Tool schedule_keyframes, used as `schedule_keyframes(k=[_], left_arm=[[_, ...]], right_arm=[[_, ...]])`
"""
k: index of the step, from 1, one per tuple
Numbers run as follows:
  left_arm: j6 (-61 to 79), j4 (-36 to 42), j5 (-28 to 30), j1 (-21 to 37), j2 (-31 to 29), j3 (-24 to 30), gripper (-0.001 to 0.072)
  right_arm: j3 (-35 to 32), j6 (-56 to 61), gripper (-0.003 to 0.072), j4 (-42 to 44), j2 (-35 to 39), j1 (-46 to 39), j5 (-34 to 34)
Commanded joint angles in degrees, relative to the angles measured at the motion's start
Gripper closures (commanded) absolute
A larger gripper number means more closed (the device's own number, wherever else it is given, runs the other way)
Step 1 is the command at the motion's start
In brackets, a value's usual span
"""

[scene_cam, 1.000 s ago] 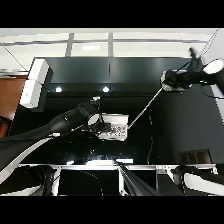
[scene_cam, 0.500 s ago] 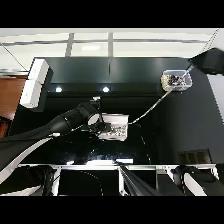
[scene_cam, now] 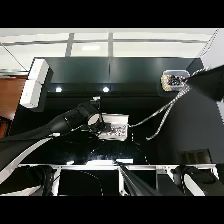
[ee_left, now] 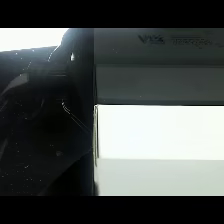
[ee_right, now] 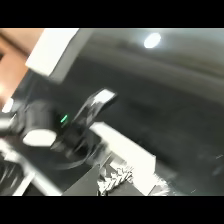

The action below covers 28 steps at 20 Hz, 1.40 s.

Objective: Fold the box and place the chain.

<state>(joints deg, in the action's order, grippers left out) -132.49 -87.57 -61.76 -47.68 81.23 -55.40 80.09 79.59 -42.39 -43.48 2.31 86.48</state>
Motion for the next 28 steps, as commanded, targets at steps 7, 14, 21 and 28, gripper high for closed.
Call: schedule_keyframes(k=[7, 14, 21, 28], left_arm=[[0.0, 0.0, 0.0, 0.0, 0.0, 0.0, 0.0679], [0.0, 0.0, 0.0, 0.0, 0.0, 0.0, 0.0679], [0.0, 0.0, 0.0, 0.0, 0.0, 0.0, 0.0679], [0.0, 0.0, 0.1, 0.0, 0.0, 0.0, 0.0679]], right_arm=[[-2.5, 2.7, 0.0673, 1.1, -0.1, 19.2, -8.3], [-2.6, 2.1, 0.0673, 6.6, -3.2, 21.0, -16.9], [-7.5, 1.5, 0.0673, 6.1, -7.6, 21.0, -17.5], [-12.1, 0.9, 0.0673, 5.5, -8.1, 21.0, -18.9]])
